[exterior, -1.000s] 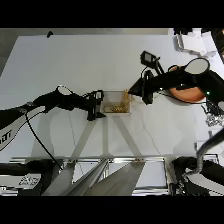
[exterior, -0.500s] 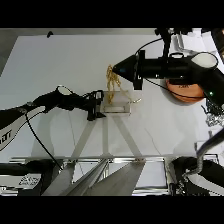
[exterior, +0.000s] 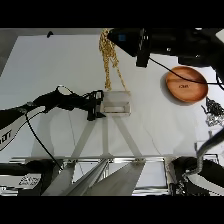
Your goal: Fold the box and place the chain.
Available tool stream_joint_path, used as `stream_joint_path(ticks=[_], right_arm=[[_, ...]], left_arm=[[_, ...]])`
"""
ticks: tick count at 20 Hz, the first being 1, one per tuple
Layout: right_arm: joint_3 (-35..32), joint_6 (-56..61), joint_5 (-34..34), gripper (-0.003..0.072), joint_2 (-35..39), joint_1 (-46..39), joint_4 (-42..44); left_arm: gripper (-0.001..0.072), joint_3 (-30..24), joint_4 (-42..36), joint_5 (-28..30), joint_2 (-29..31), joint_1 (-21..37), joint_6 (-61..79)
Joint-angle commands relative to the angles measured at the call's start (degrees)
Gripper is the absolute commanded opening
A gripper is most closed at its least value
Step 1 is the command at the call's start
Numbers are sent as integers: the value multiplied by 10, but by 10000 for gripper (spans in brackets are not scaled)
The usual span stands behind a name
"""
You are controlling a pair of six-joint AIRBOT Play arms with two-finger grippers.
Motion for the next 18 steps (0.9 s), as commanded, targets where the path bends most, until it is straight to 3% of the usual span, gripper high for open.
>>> stream_joint_path(ticks=[1, 10, 18], right_arm=[[26, 28, 3, 14, 3, 1, 0], [81, 87, 7, 14, 9, -9, -14], [74, 232, 45, 14, 6, -9, -313]], left_arm=[[117, 0, 0, 0, 0, 0, 0], [117, 0, 0, 0, 0, 0, 0], [117, 0, 0, 0, 0, 0, 0]])
